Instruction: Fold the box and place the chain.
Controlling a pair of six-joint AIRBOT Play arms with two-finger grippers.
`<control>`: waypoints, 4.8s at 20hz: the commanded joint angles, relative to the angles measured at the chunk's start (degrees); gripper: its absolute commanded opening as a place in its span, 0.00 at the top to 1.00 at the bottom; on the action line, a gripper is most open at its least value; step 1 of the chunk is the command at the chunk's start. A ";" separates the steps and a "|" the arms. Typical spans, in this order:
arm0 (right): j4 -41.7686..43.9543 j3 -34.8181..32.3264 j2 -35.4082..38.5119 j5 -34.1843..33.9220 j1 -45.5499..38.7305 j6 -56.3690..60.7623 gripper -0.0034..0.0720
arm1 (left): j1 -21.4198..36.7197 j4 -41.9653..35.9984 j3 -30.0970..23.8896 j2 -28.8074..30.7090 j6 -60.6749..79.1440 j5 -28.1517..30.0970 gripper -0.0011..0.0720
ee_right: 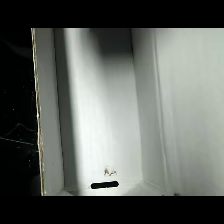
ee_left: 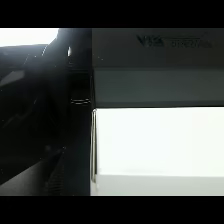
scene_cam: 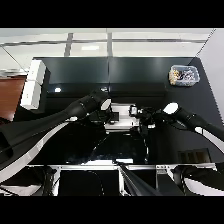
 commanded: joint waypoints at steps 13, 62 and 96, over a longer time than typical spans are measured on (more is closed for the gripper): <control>0.00 -0.04 -0.02 0.02 0.04 0.02 0.32 | -1.77 2.80 2.14 -1.73 -0.96 -1.46 0.62; -10.49 0.09 7.34 1.77 0.04 3.56 0.02 | -1.68 3.56 2.12 -1.70 -3.93 -2.80 0.95; -9.11 0.90 10.10 1.22 0.09 32.79 0.93 | -1.68 3.43 2.12 -1.70 -3.91 -2.91 0.95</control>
